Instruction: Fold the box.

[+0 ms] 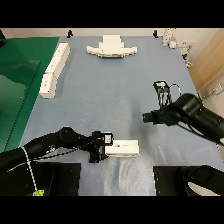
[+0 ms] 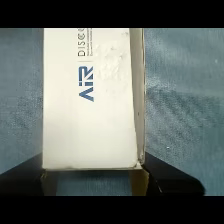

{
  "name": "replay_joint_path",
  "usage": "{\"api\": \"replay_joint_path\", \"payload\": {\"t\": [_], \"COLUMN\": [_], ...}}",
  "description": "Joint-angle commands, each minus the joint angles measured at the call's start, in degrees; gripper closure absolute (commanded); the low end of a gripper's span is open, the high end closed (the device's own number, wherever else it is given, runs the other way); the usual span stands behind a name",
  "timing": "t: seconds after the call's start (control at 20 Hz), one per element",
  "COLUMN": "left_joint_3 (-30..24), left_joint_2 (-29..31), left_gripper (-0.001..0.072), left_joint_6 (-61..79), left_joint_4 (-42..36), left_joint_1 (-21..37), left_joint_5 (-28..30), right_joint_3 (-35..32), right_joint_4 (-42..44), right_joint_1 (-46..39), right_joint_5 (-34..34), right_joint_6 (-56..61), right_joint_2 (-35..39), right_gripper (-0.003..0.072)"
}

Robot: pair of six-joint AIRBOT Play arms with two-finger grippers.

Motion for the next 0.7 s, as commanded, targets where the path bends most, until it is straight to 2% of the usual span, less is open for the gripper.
{"api": "replay_joint_path", "payload": {"t": [0.0, 0.15, 0.3, 0.4, 0.5, 0.65], "left_joint_3": [0.50, 2.58, 6.21, 9.27, 11.85, 12.85], "left_joint_2": [0.07, 0.17, 0.17, 0.20, 0.92, 6.19], "left_gripper": [0.0192, 0.0192, 0.0192, 0.0192, 0.0191, 0.0192], "left_joint_6": [-0.35, -9.09, -25.79, -36.04, -38.40, -40.94], "left_joint_4": [-1.16, 1.46, 12.70, 20.31, 21.79, 21.99], "left_joint_1": [0.04, 0.07, 2.05, 6.67, 13.16, 24.37], "left_joint_5": [0.20, 1.16, -2.19, -8.28, -14.51, -16.68], "right_joint_3": [6.16, 8.85, 8.87, 8.87, 8.87, 8.87], "right_joint_4": [7.96, 7.89, 7.78, 7.02, 5.79, 3.72], "right_joint_1": [-7.17, -7.85, -7.85, -7.85, -7.85, -7.85], "right_joint_5": [-0.98, -0.57, 0.28, 0.31, 0.31, 0.33], "right_joint_6": [-0.83, -0.79, -0.81, -0.81, -0.81, -0.81], "right_joint_2": [-8.31, -10.67, -10.62, -10.62, -10.62, -10.62], "right_gripper": [0.0669, 0.0669, 0.0669, 0.0669, 0.0669, 0.0669]}}
